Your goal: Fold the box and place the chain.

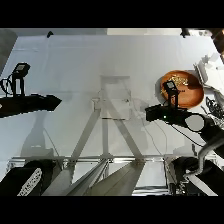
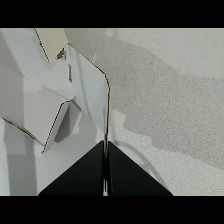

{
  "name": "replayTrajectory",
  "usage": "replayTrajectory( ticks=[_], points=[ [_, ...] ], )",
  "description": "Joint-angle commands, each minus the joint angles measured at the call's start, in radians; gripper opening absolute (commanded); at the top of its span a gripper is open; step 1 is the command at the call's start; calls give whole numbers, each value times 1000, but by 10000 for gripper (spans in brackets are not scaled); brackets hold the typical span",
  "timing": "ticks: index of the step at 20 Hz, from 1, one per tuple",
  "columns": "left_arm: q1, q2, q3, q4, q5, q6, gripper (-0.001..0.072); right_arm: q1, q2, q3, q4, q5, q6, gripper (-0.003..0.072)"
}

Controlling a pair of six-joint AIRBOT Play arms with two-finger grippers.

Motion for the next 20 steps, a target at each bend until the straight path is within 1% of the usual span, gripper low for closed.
replayTrajectory(
  ticks=[1,2,3,4,7,9,11,13,14,16,17,20],
  points=[
    [-1,-2,1,-37,50,21,367,1,-1,-1,-1,-2,0,8],
    [-2,-2,1,-58,92,55,342,1,-1,-1,-1,-2,0,8],
    [-2,-5,1,-81,121,69,344,1,-1,-1,-1,-2,0,8],
    [-3,-15,2,-95,124,72,360,1,-1,-1,-1,-2,0,8],
    [-35,-87,3,-60,69,91,359,1,-1,-1,-1,-2,0,8],
    [-62,-166,33,-37,25,91,359,1,-1,-1,-1,-2,0,8],
    [-88,-242,96,-38,16,126,366,1,-1,-1,-1,-2,0,8],
    [-113,-308,182,-51,18,198,491,1,-1,-1,-1,-3,0,8],
    [-127,-353,242,-51,5,225,523,1,-1,-1,-1,-2,0,8],
    [-138,-460,370,-71,-73,293,537,1,-1,-1,-1,-2,0,8],
    [-138,-520,431,-115,-123,364,588,1,-1,-1,-1,-2,0,8],
    [-138,-677,562,-282,-210,578,609,1,-1,-1,-1,-2,0,8]
  ],
)
